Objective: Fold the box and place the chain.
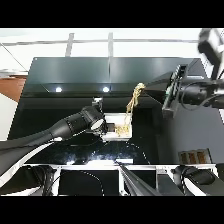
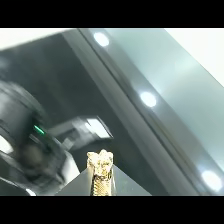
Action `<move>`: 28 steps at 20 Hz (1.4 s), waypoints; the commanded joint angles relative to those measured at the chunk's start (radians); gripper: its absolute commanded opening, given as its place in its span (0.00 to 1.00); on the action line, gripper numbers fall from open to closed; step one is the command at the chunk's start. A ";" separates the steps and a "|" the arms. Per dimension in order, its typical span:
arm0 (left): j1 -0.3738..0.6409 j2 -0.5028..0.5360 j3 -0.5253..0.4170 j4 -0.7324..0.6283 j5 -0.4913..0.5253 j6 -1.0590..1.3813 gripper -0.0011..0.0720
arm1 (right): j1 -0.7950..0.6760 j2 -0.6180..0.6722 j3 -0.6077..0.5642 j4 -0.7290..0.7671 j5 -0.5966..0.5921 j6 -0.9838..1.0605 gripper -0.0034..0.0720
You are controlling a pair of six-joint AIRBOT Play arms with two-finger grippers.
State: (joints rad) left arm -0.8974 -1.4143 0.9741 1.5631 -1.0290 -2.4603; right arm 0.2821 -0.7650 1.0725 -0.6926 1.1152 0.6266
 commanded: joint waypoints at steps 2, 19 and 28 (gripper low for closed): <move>0.000 0.000 0.000 0.000 0.000 0.000 0.05 | 0.000 0.002 0.037 0.090 0.083 0.022 0.09; 0.000 0.000 0.000 0.000 0.000 0.005 0.05 | 0.105 -0.074 -0.170 0.022 0.090 0.101 0.09; 0.000 0.000 0.000 -0.001 -0.002 0.005 0.05 | 0.202 -0.161 -0.388 -0.048 -0.153 0.196 0.09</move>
State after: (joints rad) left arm -0.8978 -1.4143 0.9741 1.5627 -1.0290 -2.4561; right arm 0.4568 -0.8932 0.7326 -0.6708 1.0393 0.7631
